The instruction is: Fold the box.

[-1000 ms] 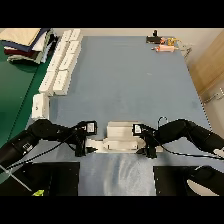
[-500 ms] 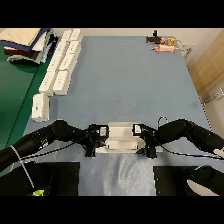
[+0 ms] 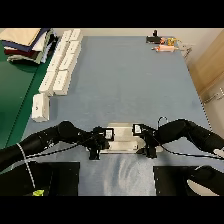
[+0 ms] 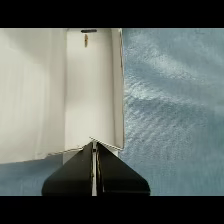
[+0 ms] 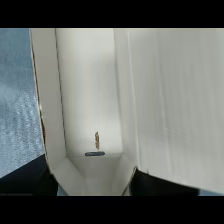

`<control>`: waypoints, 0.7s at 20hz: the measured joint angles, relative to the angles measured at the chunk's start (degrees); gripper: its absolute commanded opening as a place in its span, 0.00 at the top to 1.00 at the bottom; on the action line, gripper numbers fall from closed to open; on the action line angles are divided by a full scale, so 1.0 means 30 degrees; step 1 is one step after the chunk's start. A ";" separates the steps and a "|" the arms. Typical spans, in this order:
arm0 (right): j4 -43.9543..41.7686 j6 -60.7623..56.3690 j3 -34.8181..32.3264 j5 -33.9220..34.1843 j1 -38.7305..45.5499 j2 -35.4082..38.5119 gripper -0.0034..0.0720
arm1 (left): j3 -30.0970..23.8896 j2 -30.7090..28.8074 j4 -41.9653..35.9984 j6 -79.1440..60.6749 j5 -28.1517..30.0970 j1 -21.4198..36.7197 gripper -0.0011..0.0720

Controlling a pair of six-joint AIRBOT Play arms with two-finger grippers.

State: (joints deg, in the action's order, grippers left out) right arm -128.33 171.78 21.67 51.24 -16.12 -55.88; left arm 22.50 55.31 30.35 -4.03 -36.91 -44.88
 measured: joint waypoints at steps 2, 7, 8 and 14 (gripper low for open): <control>0.0000 -0.0007 0.0000 0.0000 0.0000 0.0000 0.27 | 0.0000 0.0102 -0.0321 -0.0015 0.0444 -0.0131 0.91; 0.0007 0.0058 0.0000 0.0000 0.0000 0.0000 0.27 | 0.0000 0.0226 -0.1421 -0.0124 0.1268 -0.0255 0.15; 0.0007 0.0058 0.0000 0.0000 0.0000 0.0000 0.27 | 0.0000 0.0233 -0.1625 -0.0131 0.1260 -0.0262 0.15; 0.0007 0.0051 0.0000 0.0000 0.0000 0.0000 0.27 | 0.0000 0.0248 -0.2208 -0.0138 0.1406 -0.0284 0.20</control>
State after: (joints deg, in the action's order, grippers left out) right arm -128.31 171.94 21.67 51.24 -16.12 -55.88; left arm 22.50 56.05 23.73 -4.45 -32.69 -45.74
